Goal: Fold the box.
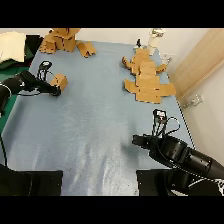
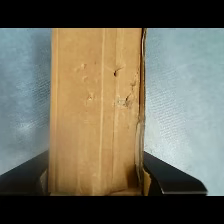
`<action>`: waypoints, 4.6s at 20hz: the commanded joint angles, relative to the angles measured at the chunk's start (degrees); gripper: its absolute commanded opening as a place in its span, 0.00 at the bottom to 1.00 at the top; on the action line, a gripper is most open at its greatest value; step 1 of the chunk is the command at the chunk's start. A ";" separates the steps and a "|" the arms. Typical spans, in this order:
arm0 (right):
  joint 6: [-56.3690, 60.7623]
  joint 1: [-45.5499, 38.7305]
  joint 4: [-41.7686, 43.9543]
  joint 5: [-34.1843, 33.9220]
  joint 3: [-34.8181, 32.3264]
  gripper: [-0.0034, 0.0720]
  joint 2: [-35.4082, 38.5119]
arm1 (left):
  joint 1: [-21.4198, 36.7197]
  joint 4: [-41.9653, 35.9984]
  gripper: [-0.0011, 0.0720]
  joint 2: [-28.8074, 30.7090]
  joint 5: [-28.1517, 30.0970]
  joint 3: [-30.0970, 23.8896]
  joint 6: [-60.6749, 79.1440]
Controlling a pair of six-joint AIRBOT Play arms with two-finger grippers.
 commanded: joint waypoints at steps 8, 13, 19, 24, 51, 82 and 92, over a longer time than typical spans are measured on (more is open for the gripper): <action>-2.45 -2.73 1.01 2.51 0.24 0.05 -0.17 | 3.76 4.57 0.84 -0.74 0.50 5.16 -6.40; -2.45 -2.73 1.07 2.56 0.26 0.05 -0.98 | 3.96 4.68 0.84 -0.72 0.11 7.30 -8.68; -3.63 -2.75 1.03 4.22 1.75 0.05 -5.51 | 3.98 4.92 0.84 -1.14 2.62 12.39 -8.92; -4.55 -5.53 2.69 5.01 2.86 0.05 -7.76 | 3.98 5.81 0.84 -5.33 3.65 18.25 -11.50; -5.46 -7.72 4.07 7.63 3.21 0.05 -8.79 | 6.10 15.61 1.00 -15.65 -8.13 30.12 -23.71; -48.65 -29.42 34.60 9.38 26.05 0.05 -26.14 | -21.09 16.85 0.02 34.21 -20.11 -19.41 -35.91; -53.96 -28.76 33.83 7.96 31.93 0.05 -41.09 | -25.09 16.44 0.03 44.19 -13.90 -31.34 -40.81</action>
